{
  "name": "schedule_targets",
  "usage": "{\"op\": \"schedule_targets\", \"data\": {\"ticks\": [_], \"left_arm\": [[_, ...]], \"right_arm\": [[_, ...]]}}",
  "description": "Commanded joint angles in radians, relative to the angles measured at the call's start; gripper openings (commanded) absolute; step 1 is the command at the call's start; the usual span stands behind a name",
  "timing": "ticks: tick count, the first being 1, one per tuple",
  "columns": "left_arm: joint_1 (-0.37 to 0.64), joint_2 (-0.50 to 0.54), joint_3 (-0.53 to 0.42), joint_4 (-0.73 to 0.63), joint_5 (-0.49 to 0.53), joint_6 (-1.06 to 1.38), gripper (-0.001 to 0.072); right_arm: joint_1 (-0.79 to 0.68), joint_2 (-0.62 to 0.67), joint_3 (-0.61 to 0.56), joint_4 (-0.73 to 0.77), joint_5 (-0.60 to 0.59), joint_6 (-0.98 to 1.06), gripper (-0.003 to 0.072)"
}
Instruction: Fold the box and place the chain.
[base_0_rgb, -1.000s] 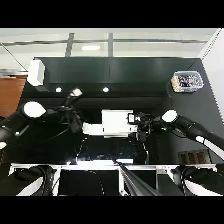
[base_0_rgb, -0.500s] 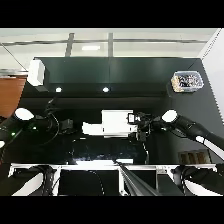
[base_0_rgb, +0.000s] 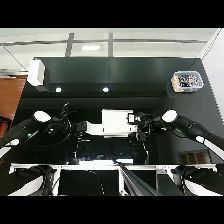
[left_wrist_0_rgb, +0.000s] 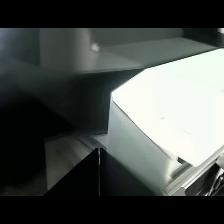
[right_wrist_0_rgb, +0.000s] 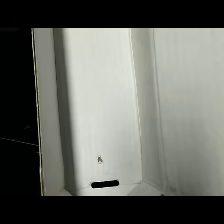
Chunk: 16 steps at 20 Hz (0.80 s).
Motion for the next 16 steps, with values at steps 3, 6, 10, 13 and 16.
{"op": "schedule_targets", "data": {"ticks": [3,6,10,13,16], "left_arm": [[-0.027,-0.005,0.016,-0.050,0.011,0.118,0.0128],[-0.026,-0.005,0.050,-0.048,0.007,0.124,0.0595],[-0.049,-0.005,0.108,-0.043,-0.022,0.127,0.0635],[-0.116,-0.005,0.148,-0.017,-0.008,0.117,0.0633],[-0.200,-0.005,0.179,0.080,0.054,-0.016,0.0632]], "right_arm": [[0.001,0.000,-0.001,0.000,0.000,0.000,0.0421],[0.001,0.000,-0.001,0.000,0.000,0.000,0.0421],[0.001,0.000,-0.001,0.000,0.000,0.000,0.0421],[0.001,0.000,-0.001,0.000,0.000,0.000,0.0421],[0.001,0.000,-0.001,0.000,0.000,0.000,0.0421]]}}
